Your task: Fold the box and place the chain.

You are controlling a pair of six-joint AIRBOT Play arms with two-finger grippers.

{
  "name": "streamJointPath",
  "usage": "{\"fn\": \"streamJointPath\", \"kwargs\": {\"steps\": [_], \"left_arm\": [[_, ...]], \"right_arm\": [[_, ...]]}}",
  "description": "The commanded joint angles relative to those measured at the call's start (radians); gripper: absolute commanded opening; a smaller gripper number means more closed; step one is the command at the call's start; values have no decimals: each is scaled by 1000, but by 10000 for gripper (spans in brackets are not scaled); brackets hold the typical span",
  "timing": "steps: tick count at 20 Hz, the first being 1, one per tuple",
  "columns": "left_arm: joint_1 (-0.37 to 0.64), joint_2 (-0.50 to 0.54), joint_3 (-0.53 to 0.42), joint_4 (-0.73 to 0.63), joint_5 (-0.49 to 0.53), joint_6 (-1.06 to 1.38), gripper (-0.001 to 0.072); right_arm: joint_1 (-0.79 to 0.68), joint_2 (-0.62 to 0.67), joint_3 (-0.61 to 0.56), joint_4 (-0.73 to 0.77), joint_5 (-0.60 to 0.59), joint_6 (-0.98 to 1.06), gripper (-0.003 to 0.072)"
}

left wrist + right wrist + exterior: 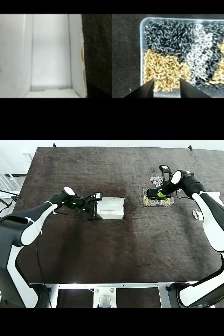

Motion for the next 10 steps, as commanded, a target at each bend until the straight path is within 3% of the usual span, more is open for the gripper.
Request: {"fn": "streamJointPath", "kwargs": {"steps": [1,4,6,7,8,10], "left_arm": [[1,0,0,0,0,0,467],[1,0,0,0,0,0,467],[1,0,0,0,0,0,467],[1,0,0,0,0,0,467],[1,0,0,0,0,0,467],[0,0,0,0,0,0,467]], "right_arm": [[-2,-27,-1,89,-15,-59,370],[-2,-27,-1,127,-16,-60,270],[0,-28,-1,127,-15,-60,255],[0,-28,-1,122,-16,-60,167],[-4,-27,-1,118,-16,-59,15],[-11,-16,1,113,-15,-59,15]]}}
